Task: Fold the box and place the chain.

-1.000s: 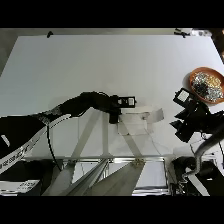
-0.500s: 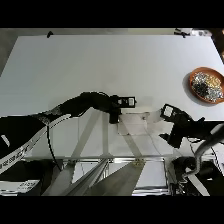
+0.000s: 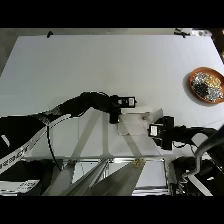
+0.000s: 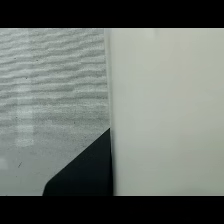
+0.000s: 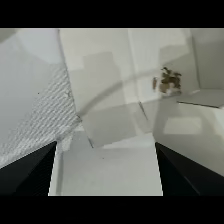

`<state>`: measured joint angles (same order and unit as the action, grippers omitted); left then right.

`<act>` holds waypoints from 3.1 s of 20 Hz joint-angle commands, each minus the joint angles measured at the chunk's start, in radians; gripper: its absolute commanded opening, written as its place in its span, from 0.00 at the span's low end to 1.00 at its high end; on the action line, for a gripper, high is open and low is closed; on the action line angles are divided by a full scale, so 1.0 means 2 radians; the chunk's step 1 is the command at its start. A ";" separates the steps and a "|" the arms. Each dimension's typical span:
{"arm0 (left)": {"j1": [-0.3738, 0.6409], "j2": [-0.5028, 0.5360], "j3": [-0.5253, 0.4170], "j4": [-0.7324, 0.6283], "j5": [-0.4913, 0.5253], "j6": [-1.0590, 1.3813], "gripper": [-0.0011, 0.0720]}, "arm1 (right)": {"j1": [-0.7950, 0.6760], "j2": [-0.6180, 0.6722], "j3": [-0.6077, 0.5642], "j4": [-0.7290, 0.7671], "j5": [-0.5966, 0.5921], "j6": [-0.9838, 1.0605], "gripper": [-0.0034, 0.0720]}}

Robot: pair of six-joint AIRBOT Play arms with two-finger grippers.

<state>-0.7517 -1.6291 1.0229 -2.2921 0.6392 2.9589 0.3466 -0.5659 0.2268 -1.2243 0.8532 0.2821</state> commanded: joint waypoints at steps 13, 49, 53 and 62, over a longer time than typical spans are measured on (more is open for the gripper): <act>0.000 0.000 0.000 0.000 0.000 0.000 0.03 | 0.063 -0.007 -0.040 0.001 -0.164 0.003 0.97; 0.000 0.000 0.000 0.000 0.000 0.000 0.03 | 0.031 0.051 -0.063 0.033 -0.209 -0.041 0.97; 0.000 0.000 0.000 0.000 0.000 0.000 0.03 | 0.002 0.057 -0.060 0.097 -0.200 -0.080 0.96; 0.000 0.000 0.000 0.000 0.000 0.000 0.03 | -0.051 0.000 -0.028 0.183 -0.173 -0.186 0.94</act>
<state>-0.7517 -1.6291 1.0229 -2.2921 0.6384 2.9585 0.3050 -0.5278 0.1406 -0.9108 0.4656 -0.0231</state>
